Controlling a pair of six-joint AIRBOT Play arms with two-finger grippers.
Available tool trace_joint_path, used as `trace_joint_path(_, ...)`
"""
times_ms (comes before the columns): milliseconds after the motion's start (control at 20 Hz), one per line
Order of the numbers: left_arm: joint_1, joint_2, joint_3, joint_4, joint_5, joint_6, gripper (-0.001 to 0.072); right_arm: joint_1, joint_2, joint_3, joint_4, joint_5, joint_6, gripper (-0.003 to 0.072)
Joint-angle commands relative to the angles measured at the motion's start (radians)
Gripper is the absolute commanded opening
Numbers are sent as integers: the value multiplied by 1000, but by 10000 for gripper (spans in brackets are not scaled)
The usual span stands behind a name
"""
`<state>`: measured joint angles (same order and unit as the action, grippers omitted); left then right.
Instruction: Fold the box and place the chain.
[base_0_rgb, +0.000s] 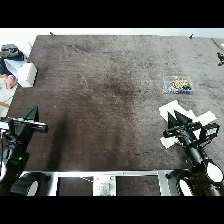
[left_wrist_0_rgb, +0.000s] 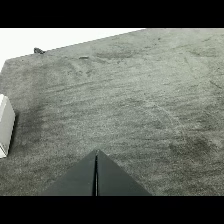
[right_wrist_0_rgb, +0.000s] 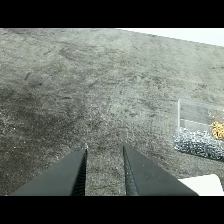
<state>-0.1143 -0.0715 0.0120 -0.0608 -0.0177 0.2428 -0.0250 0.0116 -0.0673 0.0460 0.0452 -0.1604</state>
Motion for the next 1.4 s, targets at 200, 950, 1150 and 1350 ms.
trace_joint_path(200,0,0,0,0,0,0,13,1,0,1,0,1,0,306)
trace_joint_path(950,0,0,0,0,0,0,14,-109,-525,492,7,-230,49,435)
trace_joint_path(1150,0,0,0,0,0,0,14,-418,-848,674,-42,293,111,434)
trace_joint_path(1350,0,0,0,0,0,0,13,-759,-1046,862,-590,795,509,435)
